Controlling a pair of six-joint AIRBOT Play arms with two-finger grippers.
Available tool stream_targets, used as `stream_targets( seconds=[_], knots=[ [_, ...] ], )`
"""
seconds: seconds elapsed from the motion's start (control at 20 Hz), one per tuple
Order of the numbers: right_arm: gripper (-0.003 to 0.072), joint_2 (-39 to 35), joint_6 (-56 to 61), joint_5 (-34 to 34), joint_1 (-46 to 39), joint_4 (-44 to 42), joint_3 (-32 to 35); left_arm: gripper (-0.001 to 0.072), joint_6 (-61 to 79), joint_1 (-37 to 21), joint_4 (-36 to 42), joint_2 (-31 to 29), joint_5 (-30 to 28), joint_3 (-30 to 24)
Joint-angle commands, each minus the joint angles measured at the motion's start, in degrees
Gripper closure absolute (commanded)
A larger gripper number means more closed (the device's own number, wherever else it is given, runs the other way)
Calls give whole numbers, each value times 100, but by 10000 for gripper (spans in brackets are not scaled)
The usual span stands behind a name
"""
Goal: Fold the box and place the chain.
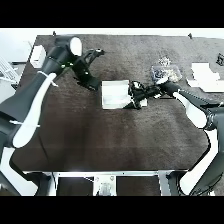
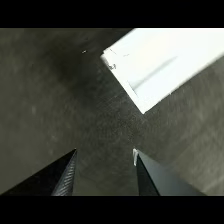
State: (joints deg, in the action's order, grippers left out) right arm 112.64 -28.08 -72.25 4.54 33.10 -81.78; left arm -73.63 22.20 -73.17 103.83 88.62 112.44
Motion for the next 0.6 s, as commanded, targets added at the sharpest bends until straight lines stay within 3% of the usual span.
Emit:
stream_targets(
  seconds=[0.0,0.15,0.3,0.45,0.5,0.55],
  knots=[
    [95,2,2,-2,4,0,0,280,2105,-590,1373,-57,-358,-544],
    [96,2,2,-2,4,-2,0,280,3353,-643,1624,-37,-568,-866],
    [95,2,2,-2,4,-2,0,280,5268,-643,1574,-26,-1198,-1674],
    [96,2,2,-2,2,-2,0,278,5604,-638,2076,-22,-1897,-2094],
    [96,2,2,-2,4,0,0,228,6043,-645,2087,-22,-1956,-2166],
    [96,2,2,-2,4,0,0,-11,6638,-691,2111,-20,-2083,-2291]
  ],
)
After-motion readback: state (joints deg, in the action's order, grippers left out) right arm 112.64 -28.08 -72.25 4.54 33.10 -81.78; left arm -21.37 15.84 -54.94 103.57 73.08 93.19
